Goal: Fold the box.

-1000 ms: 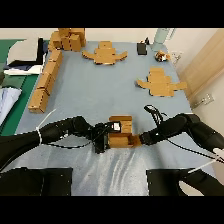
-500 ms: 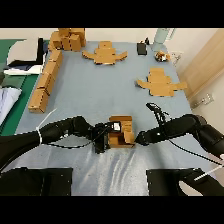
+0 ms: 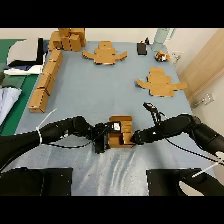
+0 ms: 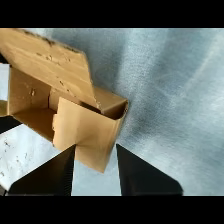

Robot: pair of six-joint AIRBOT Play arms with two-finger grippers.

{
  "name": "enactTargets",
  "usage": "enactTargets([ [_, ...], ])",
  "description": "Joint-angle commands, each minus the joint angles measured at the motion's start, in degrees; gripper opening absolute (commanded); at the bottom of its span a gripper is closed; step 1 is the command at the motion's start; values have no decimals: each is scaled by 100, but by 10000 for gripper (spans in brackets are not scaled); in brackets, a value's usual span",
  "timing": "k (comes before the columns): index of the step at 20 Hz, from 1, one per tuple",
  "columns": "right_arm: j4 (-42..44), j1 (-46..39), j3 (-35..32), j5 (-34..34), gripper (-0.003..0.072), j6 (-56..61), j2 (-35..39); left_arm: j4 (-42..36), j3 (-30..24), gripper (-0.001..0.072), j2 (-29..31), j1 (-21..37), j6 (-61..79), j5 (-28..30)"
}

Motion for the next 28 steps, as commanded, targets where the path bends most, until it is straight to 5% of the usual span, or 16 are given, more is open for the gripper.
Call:
enactTargets([
  [1, -743, 424, 197, 162, 344, 951, -251, 0, 0, 526, -2, 7, 0, -2],
  [5, -1696, 1228, 841, 302, 344, 2232, -632, 2, 0, 526, -2, 7, 2, -2],
  [13, -3283, 2378, 1799, -734, 345, 4704, -1875, 0, 0, 526, -2, 7, 2, -2],
  [19, -3418, 2774, 1971, -973, 343, 5469, -2308, 0, 0, 526, -2, 7, 2, 0],
  [22, -3698, 2863, 1974, -960, 217, 5681, -2332, 0, 0, 526, -2, 7, 0, 0],
  [24, -3788, 2859, 1974, -953, 7, 5676, -2332, 0, 0, 526, -2, 7, 2, 0],
  [28, -3803, 2859, 1974, -949, 5, 5657, -2330, 0, 0, 526, -2, 7, 0, -2],
])
